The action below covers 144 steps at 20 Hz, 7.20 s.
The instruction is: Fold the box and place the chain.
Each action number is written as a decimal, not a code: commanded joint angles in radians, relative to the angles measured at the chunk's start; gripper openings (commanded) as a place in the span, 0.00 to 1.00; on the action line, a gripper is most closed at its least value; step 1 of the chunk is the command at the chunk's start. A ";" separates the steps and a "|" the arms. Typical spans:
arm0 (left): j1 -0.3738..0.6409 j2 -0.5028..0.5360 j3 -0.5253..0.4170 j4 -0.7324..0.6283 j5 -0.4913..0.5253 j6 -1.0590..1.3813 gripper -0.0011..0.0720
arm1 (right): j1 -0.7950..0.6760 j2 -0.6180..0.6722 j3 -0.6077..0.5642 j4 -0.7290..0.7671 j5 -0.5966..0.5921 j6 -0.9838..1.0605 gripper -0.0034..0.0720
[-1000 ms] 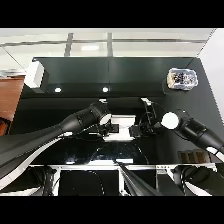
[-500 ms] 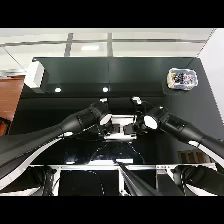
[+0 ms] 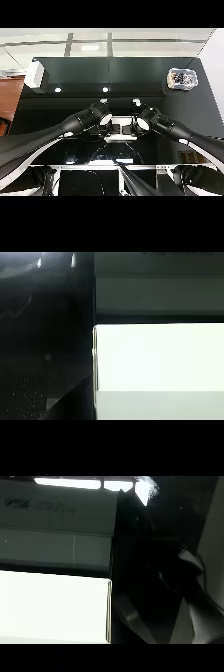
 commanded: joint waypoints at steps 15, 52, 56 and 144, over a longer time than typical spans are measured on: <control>0.000 0.001 0.000 0.004 0.006 0.004 0.05 | 0.009 0.006 0.049 -0.034 0.025 0.019 0.48; 0.014 0.000 0.000 0.001 0.005 0.004 0.05 | -0.898 -0.590 0.816 -0.203 -0.039 -0.352 0.53; 0.014 0.000 0.000 0.001 0.006 0.004 0.05 | -0.898 -0.536 0.877 -0.197 0.015 -0.452 0.06; -0.074 0.307 -0.064 0.338 -0.078 0.031 0.76 | -0.636 0.550 -0.284 0.356 0.072 -0.946 0.55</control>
